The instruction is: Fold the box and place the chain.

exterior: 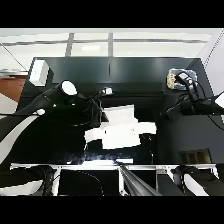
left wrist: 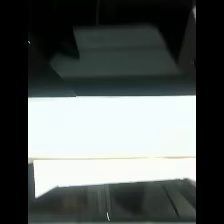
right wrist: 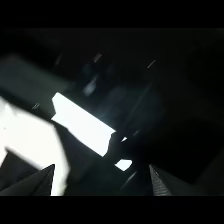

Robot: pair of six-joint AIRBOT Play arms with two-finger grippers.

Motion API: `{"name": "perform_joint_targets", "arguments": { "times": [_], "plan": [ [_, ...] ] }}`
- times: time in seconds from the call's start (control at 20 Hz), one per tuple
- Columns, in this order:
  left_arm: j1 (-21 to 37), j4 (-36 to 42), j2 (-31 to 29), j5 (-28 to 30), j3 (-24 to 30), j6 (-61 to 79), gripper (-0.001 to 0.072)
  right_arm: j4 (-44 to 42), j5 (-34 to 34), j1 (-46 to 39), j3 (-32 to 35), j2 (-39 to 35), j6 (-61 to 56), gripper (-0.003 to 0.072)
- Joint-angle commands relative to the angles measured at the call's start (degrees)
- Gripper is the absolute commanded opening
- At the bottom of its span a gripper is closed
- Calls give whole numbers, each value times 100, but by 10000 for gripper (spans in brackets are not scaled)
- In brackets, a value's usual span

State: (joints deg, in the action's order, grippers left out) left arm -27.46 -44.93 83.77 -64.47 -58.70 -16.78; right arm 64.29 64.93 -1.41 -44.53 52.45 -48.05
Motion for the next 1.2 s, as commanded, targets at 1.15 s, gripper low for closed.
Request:
{"name": "perform_joint_targets", "arguments": {
  "times": [1.15],
  "plan": [
    [-70, -109, 334, 289, -70, 1158, 27, -1399, -608, 1506, 1088, 1176, 3847, 685]
  ]
}}
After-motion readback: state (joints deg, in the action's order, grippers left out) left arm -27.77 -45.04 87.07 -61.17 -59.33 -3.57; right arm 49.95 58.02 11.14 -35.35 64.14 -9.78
